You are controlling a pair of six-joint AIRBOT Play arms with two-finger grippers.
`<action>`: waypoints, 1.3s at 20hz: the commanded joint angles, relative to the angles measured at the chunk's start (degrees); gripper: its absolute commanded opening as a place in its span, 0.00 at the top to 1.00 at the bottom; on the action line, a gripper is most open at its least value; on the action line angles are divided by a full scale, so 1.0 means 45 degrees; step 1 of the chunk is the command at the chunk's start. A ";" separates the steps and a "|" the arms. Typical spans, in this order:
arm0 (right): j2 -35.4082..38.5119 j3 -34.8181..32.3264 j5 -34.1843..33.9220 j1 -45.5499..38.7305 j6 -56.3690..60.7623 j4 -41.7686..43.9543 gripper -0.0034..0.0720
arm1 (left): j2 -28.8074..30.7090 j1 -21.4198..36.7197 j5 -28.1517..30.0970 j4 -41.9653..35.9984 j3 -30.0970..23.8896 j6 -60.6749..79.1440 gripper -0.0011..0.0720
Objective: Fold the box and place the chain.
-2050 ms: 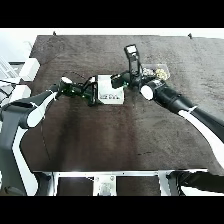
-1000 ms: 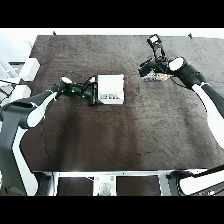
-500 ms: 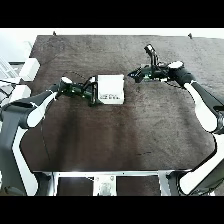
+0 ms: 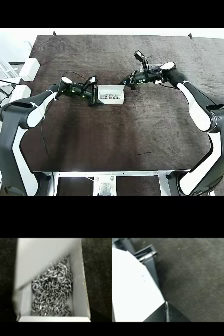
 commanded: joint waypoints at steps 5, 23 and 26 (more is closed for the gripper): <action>-0.0015 0.1069 0.2297 0.0743 0.0777 -0.2759 0.74 | 0.0000 0.0005 0.0087 0.0000 -0.0005 0.0000 0.26; -0.0160 0.1297 0.1171 0.1919 0.0189 -0.3162 0.34 | 0.0000 0.0000 0.0083 0.0005 -0.0005 0.0000 0.26; -0.0219 0.1263 0.1146 0.1914 -0.0112 -0.3181 0.34 | 0.0000 0.0000 0.0083 0.0000 -0.0005 0.0000 0.26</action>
